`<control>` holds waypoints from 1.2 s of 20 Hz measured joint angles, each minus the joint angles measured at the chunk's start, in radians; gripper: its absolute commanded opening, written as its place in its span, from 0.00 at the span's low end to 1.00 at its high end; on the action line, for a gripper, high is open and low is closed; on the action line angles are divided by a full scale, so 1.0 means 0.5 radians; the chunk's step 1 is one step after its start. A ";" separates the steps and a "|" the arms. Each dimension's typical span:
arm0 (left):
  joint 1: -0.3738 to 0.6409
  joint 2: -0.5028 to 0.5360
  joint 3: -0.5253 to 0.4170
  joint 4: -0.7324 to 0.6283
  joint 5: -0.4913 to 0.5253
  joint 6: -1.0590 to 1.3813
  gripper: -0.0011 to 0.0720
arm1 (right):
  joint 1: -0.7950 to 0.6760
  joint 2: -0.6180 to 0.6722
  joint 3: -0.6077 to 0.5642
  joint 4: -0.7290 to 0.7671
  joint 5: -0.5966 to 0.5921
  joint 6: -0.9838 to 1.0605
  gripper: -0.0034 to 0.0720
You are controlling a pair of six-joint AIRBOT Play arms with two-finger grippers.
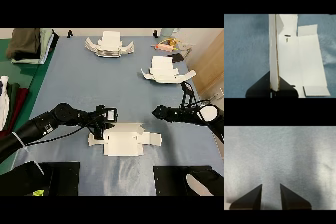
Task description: Fold the box.
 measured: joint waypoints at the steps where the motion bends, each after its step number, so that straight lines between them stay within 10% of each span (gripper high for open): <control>1: -0.002 0.001 -0.012 -0.001 0.006 -0.002 0.03 | 0.000 -0.001 0.000 0.000 0.000 0.000 0.53; 24: -0.504 0.114 -0.414 -0.077 1.128 0.080 0.03 | 0.002 0.003 0.001 0.037 0.002 0.000 0.53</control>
